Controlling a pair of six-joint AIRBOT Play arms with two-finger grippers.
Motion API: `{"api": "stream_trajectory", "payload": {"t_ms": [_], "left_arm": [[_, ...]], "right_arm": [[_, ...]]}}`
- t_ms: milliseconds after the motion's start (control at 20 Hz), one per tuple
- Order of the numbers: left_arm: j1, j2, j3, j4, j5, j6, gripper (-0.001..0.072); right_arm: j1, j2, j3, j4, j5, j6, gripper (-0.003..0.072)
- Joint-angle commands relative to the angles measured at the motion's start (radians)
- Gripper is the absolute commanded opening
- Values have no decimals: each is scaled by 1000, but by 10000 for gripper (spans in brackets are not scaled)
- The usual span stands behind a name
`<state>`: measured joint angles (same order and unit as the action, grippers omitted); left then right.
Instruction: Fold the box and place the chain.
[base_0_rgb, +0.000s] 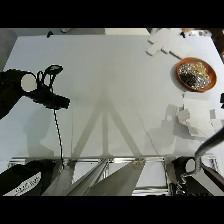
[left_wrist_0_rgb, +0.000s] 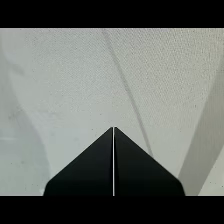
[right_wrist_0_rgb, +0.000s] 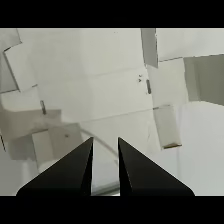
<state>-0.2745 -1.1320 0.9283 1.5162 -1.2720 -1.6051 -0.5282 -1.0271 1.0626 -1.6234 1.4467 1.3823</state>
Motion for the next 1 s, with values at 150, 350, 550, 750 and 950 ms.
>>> {"api": "stream_trajectory", "payload": {"t_ms": [150,350,550,750,950], "left_arm": [[1,0,0,0,0,0,10],[1,0,0,0,0,0,10],[1,0,0,0,0,0,10],[1,0,0,0,0,0,10],[1,0,0,0,0,0,10]], "right_arm": [[-1,1,1,9,4,0,181],[-1,1,1,3,-8,0,181],[-13,-20,1,-136,-56,63,459],[-134,-114,1,-192,-45,72,497],[-262,-179,1,-187,-78,-39,538]]}}
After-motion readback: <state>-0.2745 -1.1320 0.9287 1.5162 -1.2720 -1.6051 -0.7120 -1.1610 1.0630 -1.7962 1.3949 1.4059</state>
